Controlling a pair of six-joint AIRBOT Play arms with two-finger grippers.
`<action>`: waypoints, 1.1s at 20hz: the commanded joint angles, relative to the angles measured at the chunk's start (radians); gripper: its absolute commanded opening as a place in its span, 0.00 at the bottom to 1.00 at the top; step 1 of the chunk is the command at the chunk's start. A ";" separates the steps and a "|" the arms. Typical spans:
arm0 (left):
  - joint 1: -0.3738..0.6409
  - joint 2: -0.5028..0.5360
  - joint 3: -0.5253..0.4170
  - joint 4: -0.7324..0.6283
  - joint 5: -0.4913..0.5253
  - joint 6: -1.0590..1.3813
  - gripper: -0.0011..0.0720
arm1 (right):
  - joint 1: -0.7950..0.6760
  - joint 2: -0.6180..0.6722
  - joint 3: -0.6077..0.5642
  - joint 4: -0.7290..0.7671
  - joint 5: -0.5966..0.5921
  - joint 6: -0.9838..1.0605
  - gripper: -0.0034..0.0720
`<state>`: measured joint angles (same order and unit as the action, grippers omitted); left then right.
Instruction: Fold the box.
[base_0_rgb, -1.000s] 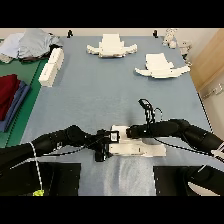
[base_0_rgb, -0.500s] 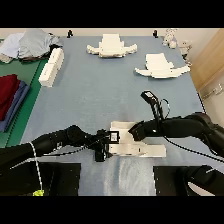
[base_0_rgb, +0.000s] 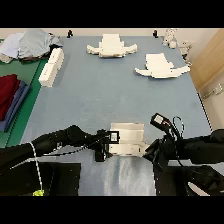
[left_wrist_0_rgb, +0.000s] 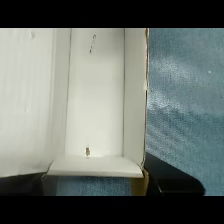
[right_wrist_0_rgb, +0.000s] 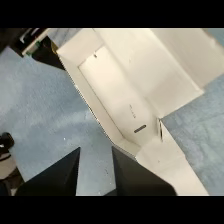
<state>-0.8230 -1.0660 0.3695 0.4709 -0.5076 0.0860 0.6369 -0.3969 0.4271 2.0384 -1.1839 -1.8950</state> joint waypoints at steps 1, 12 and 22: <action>0.000 0.000 0.000 0.000 0.000 0.000 0.64 | 0.001 0.047 -0.050 -0.090 -0.038 -0.192 0.61; 0.000 0.000 0.000 0.000 0.001 0.000 0.64 | 0.001 -0.188 -0.070 -0.223 0.213 -0.570 0.85; 0.000 0.000 0.000 0.000 0.001 0.000 0.65 | 0.034 -0.234 -0.070 -0.111 0.263 -0.681 0.30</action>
